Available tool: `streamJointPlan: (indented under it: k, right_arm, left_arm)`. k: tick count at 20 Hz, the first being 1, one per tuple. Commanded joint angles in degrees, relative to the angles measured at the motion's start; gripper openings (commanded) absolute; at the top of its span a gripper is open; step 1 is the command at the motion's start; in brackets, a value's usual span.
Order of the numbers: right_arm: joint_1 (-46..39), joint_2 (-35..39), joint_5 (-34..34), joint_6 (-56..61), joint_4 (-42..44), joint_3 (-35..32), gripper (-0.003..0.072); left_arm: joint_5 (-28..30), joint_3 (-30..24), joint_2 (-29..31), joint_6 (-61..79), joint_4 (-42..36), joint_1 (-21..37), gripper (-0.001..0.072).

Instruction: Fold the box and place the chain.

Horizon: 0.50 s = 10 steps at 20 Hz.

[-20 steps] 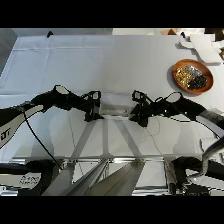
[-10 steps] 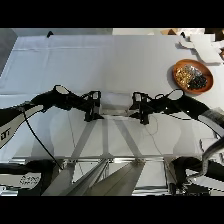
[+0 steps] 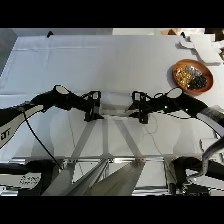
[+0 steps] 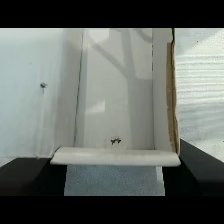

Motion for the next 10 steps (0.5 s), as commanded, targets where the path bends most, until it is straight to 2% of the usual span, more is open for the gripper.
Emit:
streamJointPlan:
  k: [1, 2, 3, 4, 6, 7, 9, 10]
  right_arm:
    - [0.0, -0.7, 0.4, 0.2, 2.4, 0.1, 0.0264]
    - [0.0, -0.7, 0.3, 0.2, 3.8, 0.1, 0.0234]
    - [0.0, -0.7, 0.1, 0.2, 5.3, 0.1, 0.0238]
    - [0.0, -0.7, 0.1, 0.2, 6.1, 0.1, 0.0277]
    - [0.0, -0.7, 0.2, 0.2, 6.3, 0.1, 0.0412]
    - [0.0, -0.7, 0.3, 0.2, 6.3, 0.1, 0.0418]
    - [0.0, -0.6, 0.4, 0.2, 5.9, 0.1, 0.0380]
    - [0.0, -0.3, 0.5, 0.7, 4.7, 0.1, 0.0275]
  left_arm:
    - [0.0, 0.0, 0.0, 0.0, 0.0, 0.0, 0.0401]
    - [0.0, 0.0, 0.0, 0.0, 0.0, 0.0, 0.0401]
    - [0.0, 0.0, 0.0, 0.0, 0.0, 0.0, 0.0401]
    - [0.0, 0.0, 0.0, 0.0, 0.0, 0.0, 0.0401]
    - [0.0, 0.0, 0.0, 0.0, 0.0, 0.0, 0.0401]
    - [0.0, 0.0, 0.0, 0.0, 0.0, 0.0, 0.0401]
    - [0.0, 0.0, 0.0, 0.0, 0.0, 0.0, 0.0401]
    - [0.0, 0.0, 0.0, 0.0, 0.0, 0.0, 0.0401]
